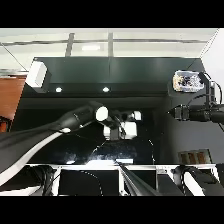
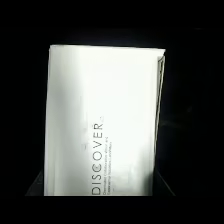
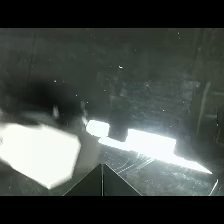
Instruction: Fold the box and place the chain.
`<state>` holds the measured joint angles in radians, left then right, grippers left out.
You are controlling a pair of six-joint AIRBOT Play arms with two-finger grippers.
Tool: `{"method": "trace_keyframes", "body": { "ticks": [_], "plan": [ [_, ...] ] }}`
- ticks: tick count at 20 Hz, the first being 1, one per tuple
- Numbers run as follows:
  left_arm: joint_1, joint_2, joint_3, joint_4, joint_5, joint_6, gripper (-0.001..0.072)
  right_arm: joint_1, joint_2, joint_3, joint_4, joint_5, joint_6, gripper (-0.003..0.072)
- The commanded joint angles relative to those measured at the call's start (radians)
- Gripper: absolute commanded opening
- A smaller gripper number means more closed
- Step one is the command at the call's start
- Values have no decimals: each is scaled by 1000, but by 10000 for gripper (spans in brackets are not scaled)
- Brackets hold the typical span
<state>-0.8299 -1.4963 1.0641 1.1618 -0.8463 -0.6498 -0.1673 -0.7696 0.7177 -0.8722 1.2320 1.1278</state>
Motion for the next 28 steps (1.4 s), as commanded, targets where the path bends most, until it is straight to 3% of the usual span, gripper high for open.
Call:
{"method": "trace_keyframes", "body": {
  "ticks": [1, 5, 9, 12, 15, 18, 21, 28],
  "plan": [
    [135, 82, -1, 292, -126, -335, 289, 0, 1, 0, 0, 7, 2, 8],
    [493, 146, -1, 400, -333, -608, 290, 0, 0, 0, 0, 6, 2, 8],
    [856, 159, -1, 393, -431, -698, 290, 0, 0, 0, 0, 5, 2, 8],
    [1070, 169, 0, 393, -433, -700, 290, 0, 0, 0, 0, 5, 2, 8],
    [1220, 175, 0, 373, -328, -700, 291, 0, 0, 0, 0, -10, 2, 8],
    [1283, 163, 0, 232, -151, -563, 292, 0, 0, 0, 0, -21, 2, 8],
    [1285, 118, 0, 212, 24, -494, 291, 0, 0, 0, 0, -29, 14, 9],
    [1241, -22, 16, 205, 171, -476, 292, 0, 0, 0, 0, -32, 36, 8]
  ]
}}
